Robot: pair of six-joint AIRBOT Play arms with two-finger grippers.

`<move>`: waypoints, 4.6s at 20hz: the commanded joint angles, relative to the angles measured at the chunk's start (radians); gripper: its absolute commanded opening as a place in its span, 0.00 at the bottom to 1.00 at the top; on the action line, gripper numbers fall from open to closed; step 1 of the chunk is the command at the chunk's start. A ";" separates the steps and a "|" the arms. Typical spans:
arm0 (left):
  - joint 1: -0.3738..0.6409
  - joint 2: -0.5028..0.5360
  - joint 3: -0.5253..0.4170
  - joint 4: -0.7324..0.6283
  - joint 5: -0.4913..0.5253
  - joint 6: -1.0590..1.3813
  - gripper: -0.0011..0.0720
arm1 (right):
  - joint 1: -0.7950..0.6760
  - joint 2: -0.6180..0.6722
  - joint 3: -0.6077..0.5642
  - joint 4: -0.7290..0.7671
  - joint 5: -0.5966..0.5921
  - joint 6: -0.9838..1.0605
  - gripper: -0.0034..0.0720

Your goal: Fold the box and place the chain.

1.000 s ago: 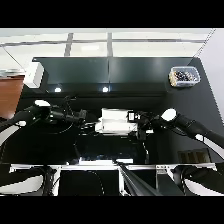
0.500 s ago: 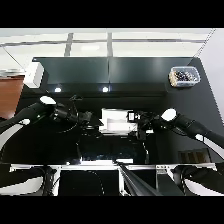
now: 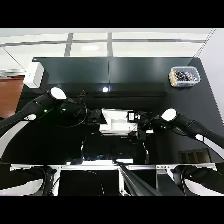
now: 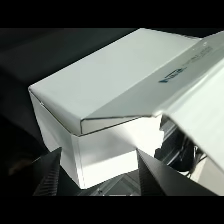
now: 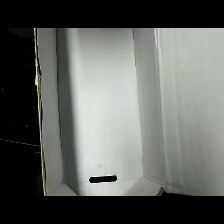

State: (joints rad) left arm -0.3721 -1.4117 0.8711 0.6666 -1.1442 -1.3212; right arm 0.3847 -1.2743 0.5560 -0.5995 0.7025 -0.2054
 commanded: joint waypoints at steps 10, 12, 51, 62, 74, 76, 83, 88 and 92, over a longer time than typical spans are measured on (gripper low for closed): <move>-0.204 0.006 0.119 0.458 0.090 -0.431 0.75 | 0.000 -0.001 0.000 0.000 0.000 0.000 0.12; -0.242 0.006 0.119 0.477 0.101 -0.446 0.75 | 0.000 -0.001 0.000 0.000 0.000 0.000 0.12; -0.446 -0.047 0.189 0.846 0.047 -0.885 0.52 | 0.001 -0.001 0.000 0.000 0.000 0.000 0.12; -0.446 -0.110 0.238 0.872 0.039 -0.887 0.52 | 0.001 -0.001 0.000 0.000 0.000 0.000 0.12; -0.447 -0.129 0.238 0.861 0.036 -0.882 0.09 | 0.001 -0.001 0.000 0.000 0.000 0.000 0.12; -0.447 -0.129 0.238 0.861 0.035 -0.886 0.63 | 0.001 -0.001 0.000 0.000 0.000 0.000 0.12; -0.446 -0.133 0.238 0.855 0.018 -0.912 0.10 | 0.000 -0.001 0.000 0.000 0.000 0.000 0.12; -0.446 -0.134 0.238 0.839 0.006 -0.912 0.05 | 0.000 0.000 0.000 0.000 0.009 0.018 0.13; -0.446 -0.134 0.238 0.839 0.004 -0.912 0.05 | 0.000 0.018 0.000 -0.004 -0.007 0.062 0.87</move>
State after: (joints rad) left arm -0.8188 -1.5452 1.1099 1.5093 -1.1381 -2.2318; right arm 0.3847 -1.2690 0.5560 -0.6071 0.7078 -0.1749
